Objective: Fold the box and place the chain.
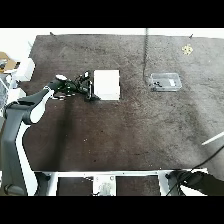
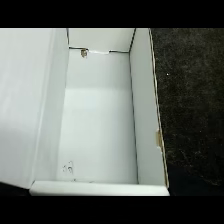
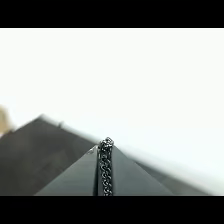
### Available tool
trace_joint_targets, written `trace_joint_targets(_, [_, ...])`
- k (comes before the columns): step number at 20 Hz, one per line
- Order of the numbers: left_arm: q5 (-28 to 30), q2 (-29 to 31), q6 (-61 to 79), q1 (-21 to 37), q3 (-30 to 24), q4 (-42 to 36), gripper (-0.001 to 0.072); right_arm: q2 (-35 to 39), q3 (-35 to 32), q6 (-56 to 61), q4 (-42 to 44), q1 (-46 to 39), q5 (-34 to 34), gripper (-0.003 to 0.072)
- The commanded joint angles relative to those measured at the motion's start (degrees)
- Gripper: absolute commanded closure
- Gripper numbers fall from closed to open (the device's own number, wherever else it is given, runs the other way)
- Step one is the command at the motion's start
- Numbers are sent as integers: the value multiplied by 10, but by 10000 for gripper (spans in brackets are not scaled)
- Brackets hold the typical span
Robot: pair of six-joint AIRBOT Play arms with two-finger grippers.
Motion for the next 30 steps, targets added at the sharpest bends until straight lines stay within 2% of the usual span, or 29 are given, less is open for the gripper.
trace_joint_targets(1, [0, 0, 0, 0, 0, 0, 349, -45, -24, 0, 1, 48, 43, 688])
trace_joint_targets(3, [0, 0, 0, 0, 0, 0, 349, -71, -59, 23, 5, 58, 57, 688])
trace_joint_targets(7, [0, 0, 0, 0, 0, 0, 349, -144, -145, 52, 6, 75, 38, 687])
trace_joint_targets(10, [0, 0, 0, 0, 0, 0, 349, -219, -162, 92, -10, 60, 48, 685])
trace_joint_targets(11, [0, 0, 0, 0, 0, 0, 349, -230, -162, 106, -12, 49, 54, 570])
trace_joint_targets(12, [0, 0, 0, 0, 0, 0, 349, -234, -162, 106, -12, 37, 59, 341])
trace_joint_targets(13, [0, 0, 0, 0, 0, 0, 349, -230, -162, 106, -12, 23, 63, 409])
trace_joint_targets(14, [0, 0, 0, 0, 0, 0, 349, -219, -162, 106, -12, 5, 73, 444])
trace_joint_targets(17, [0, 0, 0, 0, 0, 0, 349, -176, -169, 114, -12, -64, 159, 444])
trace_joint_targets(18, [0, 0, 0, 0, 0, 0, 350, -155, -191, 125, -12, -96, 174, 444])
trace_joint_targets(22, [0, 0, 0, 0, 0, 0, 349, -91, -314, 182, -7, -227, 170, 444])
trace_joint_targets(24, [0, 0, 0, 0, 0, 0, 349, -92, -362, 183, 23, -275, 137, 445])
trace_joint_targets(26, [0, 0, 0, 0, 0, 0, 349, -104, -396, 182, 74, -302, 70, 491])
trace_joint_targets(30, [0, 0, 0, 0, 0, 0, 349, -160, -398, 152, 159, -307, 9, 473])
